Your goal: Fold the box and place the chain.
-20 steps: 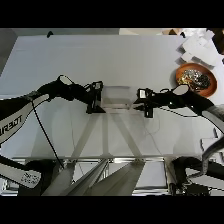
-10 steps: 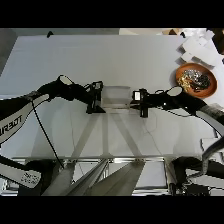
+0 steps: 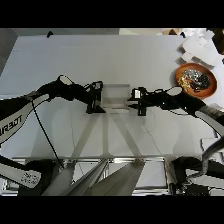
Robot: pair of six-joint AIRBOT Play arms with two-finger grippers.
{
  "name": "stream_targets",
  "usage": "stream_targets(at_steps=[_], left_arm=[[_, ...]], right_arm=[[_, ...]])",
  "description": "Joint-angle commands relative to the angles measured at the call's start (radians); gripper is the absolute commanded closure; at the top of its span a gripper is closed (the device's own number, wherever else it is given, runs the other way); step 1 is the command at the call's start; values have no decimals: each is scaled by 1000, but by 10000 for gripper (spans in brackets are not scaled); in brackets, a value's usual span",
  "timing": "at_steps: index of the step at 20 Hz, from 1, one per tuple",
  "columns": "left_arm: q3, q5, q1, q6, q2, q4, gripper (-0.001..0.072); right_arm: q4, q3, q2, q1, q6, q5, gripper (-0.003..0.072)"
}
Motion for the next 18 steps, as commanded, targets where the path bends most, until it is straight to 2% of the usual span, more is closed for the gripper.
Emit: stream_targets(at_steps=[1, 3, 5, 6, 7, 8, 11, 14, 18], left_arm=[[0, 0, 0, 2, 0, 1, 499], [1, 0, 0, 2, 0, 1, 499], [0, 0, 0, 2, 0, 1, 499], [1, 0, 0, 2, 0, 1, 499], [0, 0, 0, 2, 0, 1, 499], [0, 0, 0, 2, 0, 1, 499], [1, 0, 0, 2, 0, 1, 499], [0, 0, 0, 2, 0, 1, 499], [1, 0, 0, 2, 0, 1, 499]], right_arm=[[17, 0, -1, 1, -6, -5, 338], [17, 0, -1, 1, -6, -5, 285], [17, 0, -1, 1, -5, -5, 290], [15, 0, 0, 0, 4, 0, 333], [-5, 0, 3, 0, 10, 14, 553], [-42, 0, 11, 0, 10, 27, 670], [-147, 0, 71, -1, 65, 35, 674], [-178, 0, 183, -18, 199, 36, 674], [-196, 0, 353, -109, 518, 23, 674]])
